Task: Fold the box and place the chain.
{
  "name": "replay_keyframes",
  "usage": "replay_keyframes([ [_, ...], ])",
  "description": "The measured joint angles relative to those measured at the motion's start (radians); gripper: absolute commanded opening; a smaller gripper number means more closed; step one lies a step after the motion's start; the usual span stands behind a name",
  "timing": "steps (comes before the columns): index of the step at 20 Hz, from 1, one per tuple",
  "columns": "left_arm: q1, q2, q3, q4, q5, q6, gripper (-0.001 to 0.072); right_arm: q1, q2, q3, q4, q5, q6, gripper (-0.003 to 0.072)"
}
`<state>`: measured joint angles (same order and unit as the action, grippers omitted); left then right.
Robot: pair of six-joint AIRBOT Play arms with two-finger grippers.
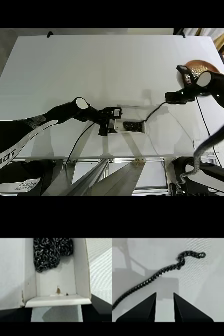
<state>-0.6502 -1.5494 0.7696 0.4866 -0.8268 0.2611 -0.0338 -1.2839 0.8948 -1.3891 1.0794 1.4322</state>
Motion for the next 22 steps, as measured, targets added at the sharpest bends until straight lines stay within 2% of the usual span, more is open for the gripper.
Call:
replay_keyframes([
  [5, 0.000, 0.000, 0.000, 0.000, 0.000, 0.000, 0.0397, -0.004, -0.084, 0.018, -0.008, -0.045, 0.000, 0.0239],
  [8, 0.000, 0.000, 0.000, 0.000, 0.000, 0.000, 0.0397, -0.004, -0.099, 0.021, -0.027, -0.085, -0.001, 0.0199],
  [15, 0.000, 0.000, 0.000, 0.000, 0.000, 0.000, 0.0397, -0.004, -0.135, 0.023, -0.061, -0.126, 0.000, 0.0199],
  [18, 0.000, 0.000, 0.000, 0.000, 0.000, 0.000, 0.0397, -0.004, -0.148, 0.023, -0.058, -0.142, 0.000, 0.0152],
  [20, 0.000, 0.000, 0.000, 0.000, 0.000, 0.000, 0.0397, -0.004, -0.153, 0.023, -0.054, -0.149, -0.001, 0.0053],
  [22, 0.000, 0.000, 0.000, 0.000, 0.000, 0.000, 0.0397, -0.004, -0.154, 0.023, -0.051, -0.152, -0.007, 0.0017],
])
